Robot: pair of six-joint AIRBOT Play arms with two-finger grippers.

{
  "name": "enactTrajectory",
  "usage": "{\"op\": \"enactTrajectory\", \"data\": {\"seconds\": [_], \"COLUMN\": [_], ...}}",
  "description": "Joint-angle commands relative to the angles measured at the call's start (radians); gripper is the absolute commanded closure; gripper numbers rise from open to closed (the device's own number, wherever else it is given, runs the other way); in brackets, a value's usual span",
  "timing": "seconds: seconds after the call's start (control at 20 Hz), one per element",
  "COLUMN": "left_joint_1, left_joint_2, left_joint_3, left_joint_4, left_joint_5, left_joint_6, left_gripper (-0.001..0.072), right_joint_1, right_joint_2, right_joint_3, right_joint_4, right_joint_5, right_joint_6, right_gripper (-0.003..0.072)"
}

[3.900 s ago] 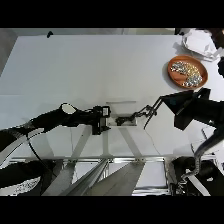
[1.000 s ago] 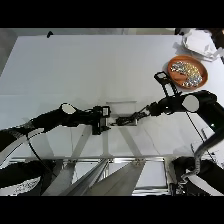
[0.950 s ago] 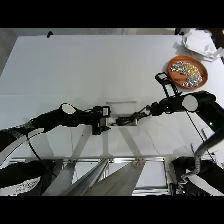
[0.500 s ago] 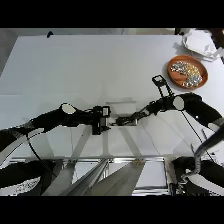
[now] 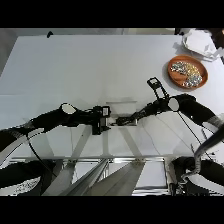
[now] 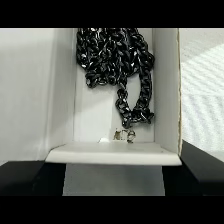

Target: Fold the box and place the chain.

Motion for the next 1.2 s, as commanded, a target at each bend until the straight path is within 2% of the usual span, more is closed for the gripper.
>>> {"op": "enactTrajectory", "data": {"seconds": [0.0, 0.1, 0.2, 0.45, 0.8, 1.0, 1.15], "left_joint_1": [0.000, 0.000, 0.000, 0.000, 0.000, 0.000, 0.000], "left_joint_2": [0.001, 0.001, 0.001, 0.001, 0.001, 0.001, 0.001], "left_joint_3": [0.000, 0.000, 0.000, 0.000, 0.000, 0.000, 0.000], "left_joint_4": [0.000, 0.000, 0.000, 0.000, 0.000, 0.000, 0.000], "left_joint_5": [0.000, 0.000, 0.000, 0.000, 0.000, 0.000, 0.000], "left_joint_6": [0.000, 0.000, 0.000, 0.000, 0.000, 0.000, 0.000], "left_gripper": [0.0438, 0.0438, 0.0438, 0.0438, 0.0438, 0.0438, 0.0438], "right_joint_1": [0.002, 0.002, 0.002, 0.002, 0.002, 0.002, 0.002], "right_joint_2": [-0.024, -0.006, 0.031, 0.208, 0.579, 0.734, 0.776], "right_joint_3": [-0.002, -0.002, -0.002, -0.002, -0.002, -0.002, -0.002], "right_joint_4": [0.006, 0.006, 0.006, 0.006, 0.008, 0.129, 0.355], "right_joint_5": [0.043, 0.055, 0.069, 0.120, 0.291, 0.325, 0.322], "right_joint_6": [0.004, 0.003, 0.004, 0.003, 0.002, -0.003, -0.110], "right_gripper": [0.0570, 0.0657, 0.0673, 0.0674, 0.0674, 0.0675, 0.0674]}}
